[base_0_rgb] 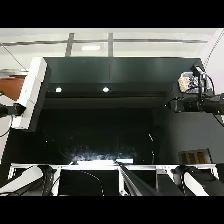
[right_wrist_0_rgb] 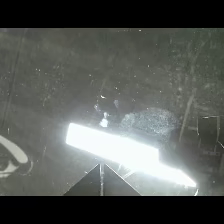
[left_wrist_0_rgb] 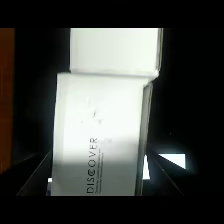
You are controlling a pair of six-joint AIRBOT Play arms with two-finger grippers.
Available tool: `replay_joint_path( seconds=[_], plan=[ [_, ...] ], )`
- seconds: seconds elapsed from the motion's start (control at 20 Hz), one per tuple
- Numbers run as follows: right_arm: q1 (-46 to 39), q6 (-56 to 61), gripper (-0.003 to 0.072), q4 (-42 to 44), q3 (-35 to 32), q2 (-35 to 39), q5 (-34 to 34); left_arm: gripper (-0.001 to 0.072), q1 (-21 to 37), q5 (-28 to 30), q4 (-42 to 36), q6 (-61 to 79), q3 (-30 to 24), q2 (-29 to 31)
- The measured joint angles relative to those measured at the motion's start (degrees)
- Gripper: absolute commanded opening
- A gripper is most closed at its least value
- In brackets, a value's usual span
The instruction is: Fold the box and place the chain.
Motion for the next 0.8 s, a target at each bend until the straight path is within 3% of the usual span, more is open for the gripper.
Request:
replay_joint_path(
  seconds=[0.2,0.25,0.3,0.35,0.5,0.6,0.8],
  plan=[
    [0.00,0.13,0.0040,0.00,0.00,0.00,1.16,0.0687,-1.05,-2.47,-2.40,-0.50,4.61,7.72],
    [0.00,0.50,0.0040,-0.04,0.13,0.00,1.36,0.0498,-1.86,-2.82,-4.44,-0.70,6.32,10.27],
    [0.00,0.72,0.0041,-0.31,0.66,0.00,1.40,0.0122,-2.97,-3.48,-6.71,-1.01,7.80,12.46],
    [0.00,0.92,0.0040,-0.92,1.60,0.00,1.57,0.0028,-4.66,-3.89,-9.73,-1.05,9.33,14.80],
    [0.00,2.03,0.0040,-2.01,7.21,0.00,2.91,0.0026,-14.16,-5.64,-16.37,-0.20,12.81,20.02],
    [0.00,2.73,0.0040,-2.45,12.15,0.31,4.66,0.0026,-23.56,-6.71,-15.47,-2.93,14.27,22.53],
    [0.00,7.43,0.0040,-7.21,17.62,5.16,4.90,0.0025,-42.25,-8.37,-1.09,-24.70,14.29,26.62]
  ],
)
